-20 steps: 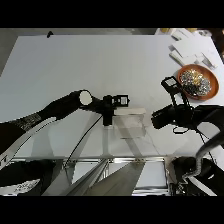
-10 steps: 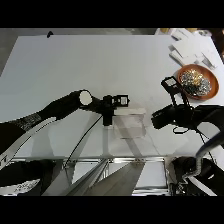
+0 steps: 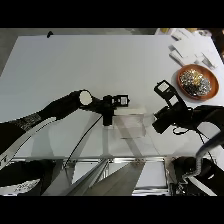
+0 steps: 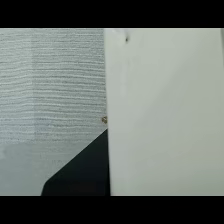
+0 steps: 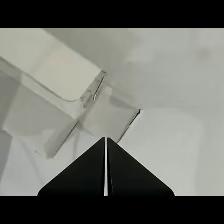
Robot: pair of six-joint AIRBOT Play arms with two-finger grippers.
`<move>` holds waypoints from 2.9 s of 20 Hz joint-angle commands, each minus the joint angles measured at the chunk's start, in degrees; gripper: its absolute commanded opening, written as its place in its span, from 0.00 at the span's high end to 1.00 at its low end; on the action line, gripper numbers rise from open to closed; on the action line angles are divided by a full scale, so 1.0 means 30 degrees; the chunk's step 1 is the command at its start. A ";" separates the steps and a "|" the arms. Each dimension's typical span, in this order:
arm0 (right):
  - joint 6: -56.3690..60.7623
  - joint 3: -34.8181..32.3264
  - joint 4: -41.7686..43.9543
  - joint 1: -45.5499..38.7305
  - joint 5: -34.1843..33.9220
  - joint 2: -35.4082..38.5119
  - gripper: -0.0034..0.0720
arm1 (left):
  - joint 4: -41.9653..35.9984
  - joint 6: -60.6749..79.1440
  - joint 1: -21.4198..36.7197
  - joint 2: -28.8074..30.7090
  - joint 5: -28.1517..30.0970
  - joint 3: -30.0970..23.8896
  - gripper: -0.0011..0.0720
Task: Fold the box and place the chain.
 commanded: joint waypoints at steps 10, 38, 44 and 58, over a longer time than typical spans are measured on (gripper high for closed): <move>-1.0047 -0.0561 0.3279 0.0015 0.2251 -0.0036 0.93 | 0.0007 0.0000 -0.0015 0.0015 0.0000 0.0022 0.97; -1.6881 -0.7635 0.1566 0.3526 -1.0214 -0.0729 0.04 | 0.0000 0.0000 -0.0015 0.0015 -0.0058 0.0022 0.97; -1.5752 -0.6193 0.1486 0.2820 -0.8590 -0.2244 0.04 | 0.0007 0.0000 -0.0015 0.0015 -0.0066 0.0022 0.97; -1.5737 -0.4430 0.1727 0.1537 -0.7825 -0.2412 0.04 | 0.0007 0.0000 -0.0015 0.0015 -0.0058 0.0022 0.97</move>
